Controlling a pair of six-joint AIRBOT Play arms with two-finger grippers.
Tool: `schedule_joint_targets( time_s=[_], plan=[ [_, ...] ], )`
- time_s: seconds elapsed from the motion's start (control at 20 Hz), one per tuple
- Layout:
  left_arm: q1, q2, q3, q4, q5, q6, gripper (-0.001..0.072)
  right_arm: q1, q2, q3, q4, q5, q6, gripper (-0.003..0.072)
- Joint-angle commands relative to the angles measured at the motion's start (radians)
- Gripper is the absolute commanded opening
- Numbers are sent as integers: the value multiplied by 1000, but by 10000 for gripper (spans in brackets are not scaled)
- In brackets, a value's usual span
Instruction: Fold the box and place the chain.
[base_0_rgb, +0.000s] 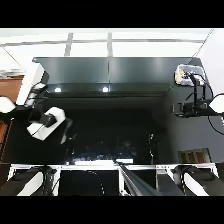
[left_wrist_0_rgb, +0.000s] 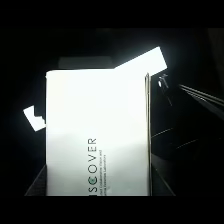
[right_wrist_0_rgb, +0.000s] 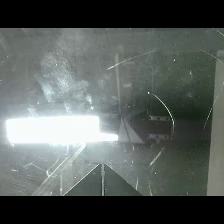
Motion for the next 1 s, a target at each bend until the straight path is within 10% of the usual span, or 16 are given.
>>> schedule_joint_targets(
  time_s=[0.0, 0.25, 0.45, 0.95],
  plan=[
    [238, 31, -34, 65, -43, -43, 290, 0, 1, -20, 4, -22, 0, 13],
    [507, 31, -34, 197, -32, -41, 290, 0, 1, -26, 4, -21, 0, 13],
    [687, 29, -34, 42, 132, -26, 290, 0, 1, -26, 17, -21, 0, 13],
    [547, -90, -32, -83, 355, 229, 290, 0, 1, -26, 76, -6, 0, 14]
  ],
)
